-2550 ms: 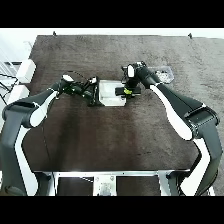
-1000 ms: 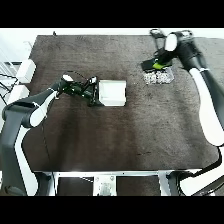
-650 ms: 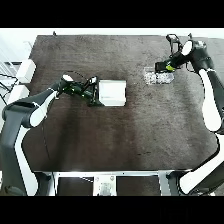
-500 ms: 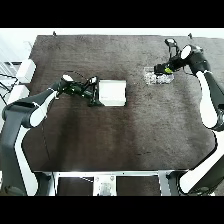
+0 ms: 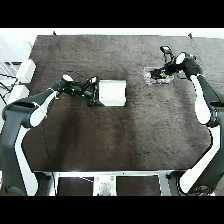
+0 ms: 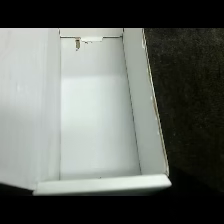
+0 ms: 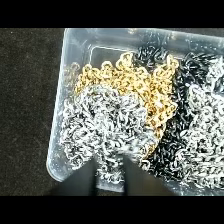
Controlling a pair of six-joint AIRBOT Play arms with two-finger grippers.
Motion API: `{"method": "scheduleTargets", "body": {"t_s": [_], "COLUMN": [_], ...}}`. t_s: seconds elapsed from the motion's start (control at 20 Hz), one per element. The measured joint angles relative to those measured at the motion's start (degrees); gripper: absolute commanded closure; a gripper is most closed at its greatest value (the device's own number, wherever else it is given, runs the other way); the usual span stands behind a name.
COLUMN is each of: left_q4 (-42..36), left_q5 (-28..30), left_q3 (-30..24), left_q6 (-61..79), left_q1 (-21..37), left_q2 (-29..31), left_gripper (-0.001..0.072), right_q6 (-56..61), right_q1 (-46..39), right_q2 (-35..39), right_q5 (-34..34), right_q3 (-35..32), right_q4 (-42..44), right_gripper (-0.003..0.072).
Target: Fold the box and place the chain.
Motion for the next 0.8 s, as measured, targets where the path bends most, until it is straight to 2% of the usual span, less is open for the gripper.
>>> {"method": "scheduleTargets", "body": {"t_s": [0.05, 0.25, 0.45, 0.8], "left_q4": [-0.02, 0.0, 0.0, 0.0], "left_q5": [0.0, 0.0, -0.02, -0.02], "left_q3": [0.0, 0.0, 0.0, 0.0], "left_q6": [0.0, 0.0, 0.0, -0.02], "left_q1": [-0.02, 0.0, -0.02, 0.0], "left_q2": [0.0, 0.0, 0.0, 0.0], "left_gripper": [0.0252, 0.0252, 0.0252, 0.0252], "right_q6": [-0.13, -0.2, -0.28, -2.03], "right_q1": [0.0, 0.02, 0.57, 2.47], "right_q2": [-0.13, -0.07, 3.58, 20.0], "right_q5": [0.09, 0.57, 1.62, 5.7], "right_q3": [0.02, 0.81, 1.86, 2.27], "right_q4": [0.11, 0.04, 0.02, 0.04], "right_gripper": [0.0674, 0.0675, 0.0676, 0.0676]}}
